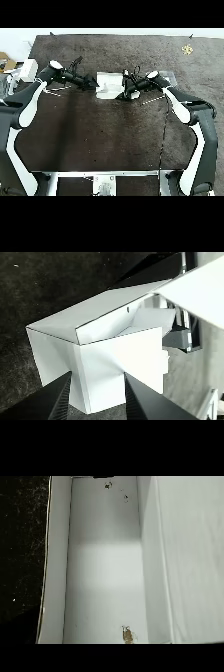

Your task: Fold the box and place the chain.

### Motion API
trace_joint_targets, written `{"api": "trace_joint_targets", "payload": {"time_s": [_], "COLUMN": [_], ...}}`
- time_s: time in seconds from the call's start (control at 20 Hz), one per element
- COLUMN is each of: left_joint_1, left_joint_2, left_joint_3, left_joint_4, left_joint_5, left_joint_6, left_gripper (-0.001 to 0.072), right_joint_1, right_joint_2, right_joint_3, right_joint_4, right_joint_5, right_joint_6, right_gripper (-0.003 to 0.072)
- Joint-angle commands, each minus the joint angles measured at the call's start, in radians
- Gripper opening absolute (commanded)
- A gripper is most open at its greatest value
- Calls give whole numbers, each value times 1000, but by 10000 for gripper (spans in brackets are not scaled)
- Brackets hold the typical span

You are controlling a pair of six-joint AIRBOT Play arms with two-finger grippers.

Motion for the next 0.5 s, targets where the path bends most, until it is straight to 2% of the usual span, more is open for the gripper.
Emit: {"api": "trace_joint_targets", "payload": {"time_s": [0.0, 0.3, 0.45], "left_joint_1": [-38, -135, -184], "left_joint_2": [2, 1, -2], "left_joint_3": [56, 164, 192], "left_joint_4": [117, 447, 571], "left_joint_5": [-2, -14, -6], "left_joint_6": [-114, -346, -422], "left_gripper": [362, 362, 361], "right_joint_1": [1, 1, 1], "right_joint_2": [0, 0, 0], "right_joint_3": [0, 0, 0], "right_joint_4": [0, 0, 0], "right_joint_5": [0, 0, 0], "right_joint_6": [0, 0, 0], "right_gripper": [446, 446, 446]}}
